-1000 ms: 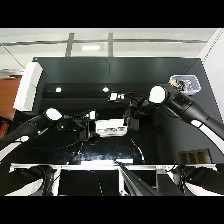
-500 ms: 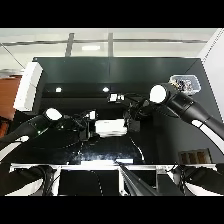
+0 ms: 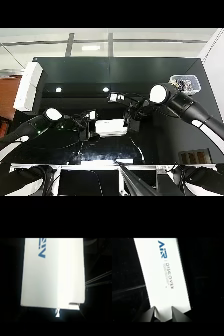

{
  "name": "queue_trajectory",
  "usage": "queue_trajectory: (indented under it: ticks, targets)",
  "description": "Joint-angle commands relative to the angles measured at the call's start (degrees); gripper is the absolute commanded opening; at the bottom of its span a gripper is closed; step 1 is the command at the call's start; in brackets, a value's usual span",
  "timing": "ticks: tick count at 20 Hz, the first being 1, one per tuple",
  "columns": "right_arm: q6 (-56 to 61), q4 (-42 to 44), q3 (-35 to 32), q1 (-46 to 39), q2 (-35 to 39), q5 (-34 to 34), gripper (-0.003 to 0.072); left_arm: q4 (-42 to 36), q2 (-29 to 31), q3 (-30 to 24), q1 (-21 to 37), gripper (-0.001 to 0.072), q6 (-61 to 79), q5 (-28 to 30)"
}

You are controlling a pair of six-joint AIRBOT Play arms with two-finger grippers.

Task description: Fold the box and place the chain.

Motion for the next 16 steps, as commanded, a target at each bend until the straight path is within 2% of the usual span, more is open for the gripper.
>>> queue_trajectory:
  ticks: [1,6,11,16]
  targets:
    - [0.46,0.0,0.02,0.04,0.02,-0.52,0.0247,0.0,-0.04,0.0,0.0,0.04,0.02,0.15]
    - [1.84,-0.26,0.02,0.22,0.02,-1.25,0.0248,0.0,-0.04,0.0,0.0,0.04,0.02,0.13]
    - [8.44,-5.44,0.02,3.54,-0.09,-4.17,0.0247,0.0,-0.04,0.0,0.0,0.0401,0.02,0.13]
    - [10.25,-5.55,0.02,3.78,-0.09,-4.5,0.0247,0.0,-0.04,0.0,0.0,0.0401,0.02,0.13]
